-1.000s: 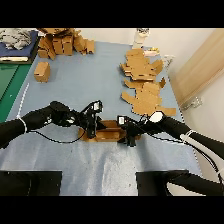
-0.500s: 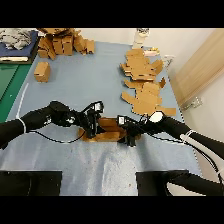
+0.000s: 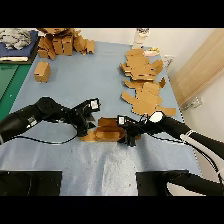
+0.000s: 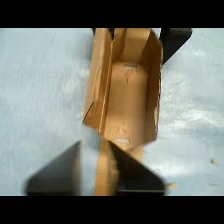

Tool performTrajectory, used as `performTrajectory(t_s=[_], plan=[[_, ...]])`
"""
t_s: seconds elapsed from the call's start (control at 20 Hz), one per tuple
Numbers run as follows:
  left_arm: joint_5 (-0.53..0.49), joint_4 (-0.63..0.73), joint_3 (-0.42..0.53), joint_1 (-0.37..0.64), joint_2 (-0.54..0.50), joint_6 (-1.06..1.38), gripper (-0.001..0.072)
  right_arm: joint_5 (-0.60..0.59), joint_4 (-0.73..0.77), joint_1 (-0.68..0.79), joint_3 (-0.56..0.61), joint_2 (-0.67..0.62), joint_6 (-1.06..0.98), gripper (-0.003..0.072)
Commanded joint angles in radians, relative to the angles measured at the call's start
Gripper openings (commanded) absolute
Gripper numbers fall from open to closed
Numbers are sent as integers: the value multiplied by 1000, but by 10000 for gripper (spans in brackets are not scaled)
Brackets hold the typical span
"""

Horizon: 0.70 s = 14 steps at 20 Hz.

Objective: Fold the box.

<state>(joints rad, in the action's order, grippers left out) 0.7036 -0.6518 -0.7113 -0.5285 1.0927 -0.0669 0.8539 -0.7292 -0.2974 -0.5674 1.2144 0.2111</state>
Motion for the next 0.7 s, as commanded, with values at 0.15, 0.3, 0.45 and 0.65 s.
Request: performTrajectory(t_s=[0.15,0.3,0.45,0.65], plan=[[153,-195,0,-2,-49,-604,10,0,0,0,0,0,0,592],[127,62,-17,-8,8,-558,10,1,0,0,0,0,0,593],[117,226,-87,-8,95,-497,9,0,0,0,0,0,0,593],[84,240,-188,2,227,-498,10,-4,0,0,0,0,0,592]])
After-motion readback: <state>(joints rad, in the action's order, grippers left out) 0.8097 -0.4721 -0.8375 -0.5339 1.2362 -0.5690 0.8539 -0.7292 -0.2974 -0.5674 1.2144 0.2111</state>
